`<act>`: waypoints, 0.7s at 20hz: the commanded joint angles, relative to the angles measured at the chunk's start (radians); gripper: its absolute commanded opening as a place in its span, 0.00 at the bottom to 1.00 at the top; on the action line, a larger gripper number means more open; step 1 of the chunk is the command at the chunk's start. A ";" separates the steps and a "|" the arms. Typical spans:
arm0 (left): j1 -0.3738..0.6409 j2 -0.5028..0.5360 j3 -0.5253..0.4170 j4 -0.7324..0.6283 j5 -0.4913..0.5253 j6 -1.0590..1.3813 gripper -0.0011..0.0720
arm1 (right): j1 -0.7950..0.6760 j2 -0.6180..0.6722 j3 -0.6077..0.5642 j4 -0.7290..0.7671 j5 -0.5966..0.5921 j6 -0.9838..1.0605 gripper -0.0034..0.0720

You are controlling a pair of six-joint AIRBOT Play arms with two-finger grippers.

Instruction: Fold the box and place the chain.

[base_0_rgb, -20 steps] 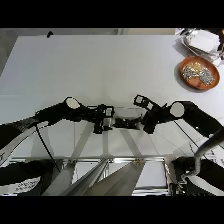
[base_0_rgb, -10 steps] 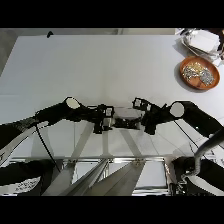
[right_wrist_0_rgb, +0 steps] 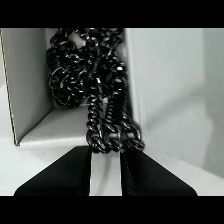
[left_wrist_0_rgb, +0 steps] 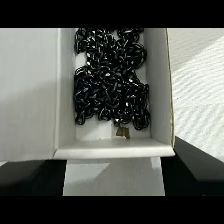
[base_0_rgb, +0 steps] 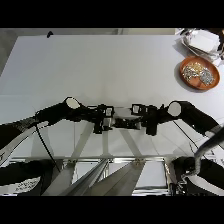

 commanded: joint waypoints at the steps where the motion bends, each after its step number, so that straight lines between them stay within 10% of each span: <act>1: 0.000 0.000 0.001 0.000 0.000 0.000 0.44 | 0.000 -0.031 0.000 0.023 -0.010 -0.023 0.31; 14: 0.000 0.000 0.001 0.000 0.000 0.000 0.44 | -0.001 0.003 0.000 0.005 0.004 0.024 0.06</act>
